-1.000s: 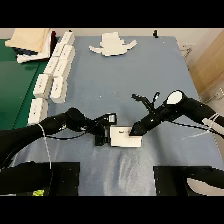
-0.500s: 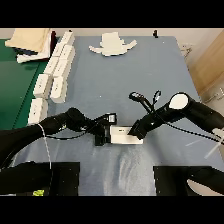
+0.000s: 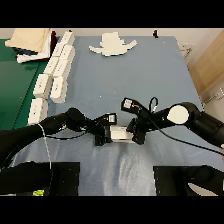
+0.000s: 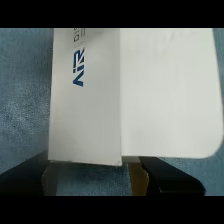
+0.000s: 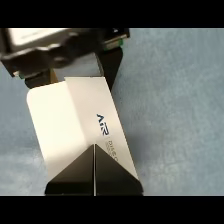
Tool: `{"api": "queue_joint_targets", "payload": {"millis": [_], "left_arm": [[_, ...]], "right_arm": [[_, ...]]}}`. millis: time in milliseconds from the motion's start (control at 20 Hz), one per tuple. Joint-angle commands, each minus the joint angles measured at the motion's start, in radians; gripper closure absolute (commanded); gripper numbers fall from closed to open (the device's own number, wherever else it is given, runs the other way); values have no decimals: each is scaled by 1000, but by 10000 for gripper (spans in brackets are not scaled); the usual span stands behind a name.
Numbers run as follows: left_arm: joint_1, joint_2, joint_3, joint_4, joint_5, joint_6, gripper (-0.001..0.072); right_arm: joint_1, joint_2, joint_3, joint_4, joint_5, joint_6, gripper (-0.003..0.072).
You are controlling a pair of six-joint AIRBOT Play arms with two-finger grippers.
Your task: Fold the box.
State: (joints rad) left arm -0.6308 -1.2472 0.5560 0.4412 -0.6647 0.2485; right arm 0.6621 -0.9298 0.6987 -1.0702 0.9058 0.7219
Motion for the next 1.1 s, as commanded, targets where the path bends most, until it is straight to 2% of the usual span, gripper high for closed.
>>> {"api": "queue_joint_targets", "payload": {"millis": [0,100,150,200,250,300,500,600,800,1050], "left_arm": [[1,0,1,0,0,1,257],[1,0,1,0,0,1,257],[1,0,1,0,0,1,258],[1,0,1,0,0,1,257],[1,0,1,0,0,1,258],[1,0,1,0,0,1,257],[1,0,1,0,0,1,257],[1,0,1,0,0,1,258],[1,0,1,0,0,1,258],[1,0,1,0,0,1,258]], "right_arm": [[118,65,-71,-153,-162,-9,683],[168,131,-155,-165,-257,-49,674],[187,161,-196,-164,-301,-68,596],[198,183,-224,-164,-333,-78,439],[208,200,-238,-165,-349,-81,320],[209,209,-240,-164,-349,-91,298],[209,190,-240,-178,-339,-122,297],[208,149,-240,-202,-346,-122,206],[209,87,-240,-217,-350,-122,205],[209,93,-238,-253,-395,-129,205]]}}
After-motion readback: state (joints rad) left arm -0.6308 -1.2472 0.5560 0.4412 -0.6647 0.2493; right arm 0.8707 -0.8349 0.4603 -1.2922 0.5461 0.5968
